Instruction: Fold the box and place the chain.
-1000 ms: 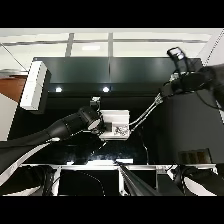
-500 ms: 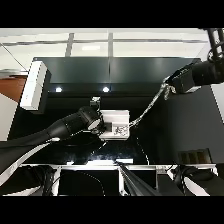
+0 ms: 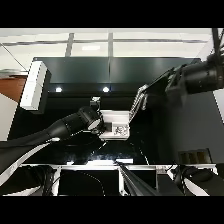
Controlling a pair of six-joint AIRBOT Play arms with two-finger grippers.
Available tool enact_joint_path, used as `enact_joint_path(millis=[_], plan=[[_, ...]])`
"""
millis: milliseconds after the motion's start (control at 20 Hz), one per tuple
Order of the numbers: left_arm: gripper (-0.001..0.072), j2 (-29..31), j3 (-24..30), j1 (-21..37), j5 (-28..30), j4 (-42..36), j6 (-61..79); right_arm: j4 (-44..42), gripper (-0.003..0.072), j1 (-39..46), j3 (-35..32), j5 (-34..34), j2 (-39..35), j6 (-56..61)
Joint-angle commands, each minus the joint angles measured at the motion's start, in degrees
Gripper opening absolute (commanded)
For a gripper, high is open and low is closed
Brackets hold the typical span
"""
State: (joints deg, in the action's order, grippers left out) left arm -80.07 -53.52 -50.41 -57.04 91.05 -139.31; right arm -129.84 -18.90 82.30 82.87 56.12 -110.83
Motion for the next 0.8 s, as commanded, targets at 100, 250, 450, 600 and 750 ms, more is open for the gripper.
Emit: enact_joint_path(millis=[100,250,450,600,750], plan=[[0.0032,0.0,0.0,0.0,0.0,0.0,0.0,-1.9,0.0025,-8.7,0.0,-2.3,2.8,-0.7],[0.0032,0.0,0.0,0.0,0.0,0.0,0.0,-0.9,0.0025,-9.8,-2.2,-2.3,5.1,-0.7],[0.0032,0.0,0.0,0.0,0.0,0.0,0.0,1.5,0.0026,-9.8,-10.9,-3.8,5.9,-0.7],[0.0032,0.0,0.0,0.0,0.0,0.0,0.0,1.7,0.0025,-9.8,-16.9,-9.1,6.0,-0.7],[0.0033,0.0,0.0,0.0,0.0,0.0,0.0,2.4,0.0111,-9.8,-19.5,-12.1,6.1,-0.7]])
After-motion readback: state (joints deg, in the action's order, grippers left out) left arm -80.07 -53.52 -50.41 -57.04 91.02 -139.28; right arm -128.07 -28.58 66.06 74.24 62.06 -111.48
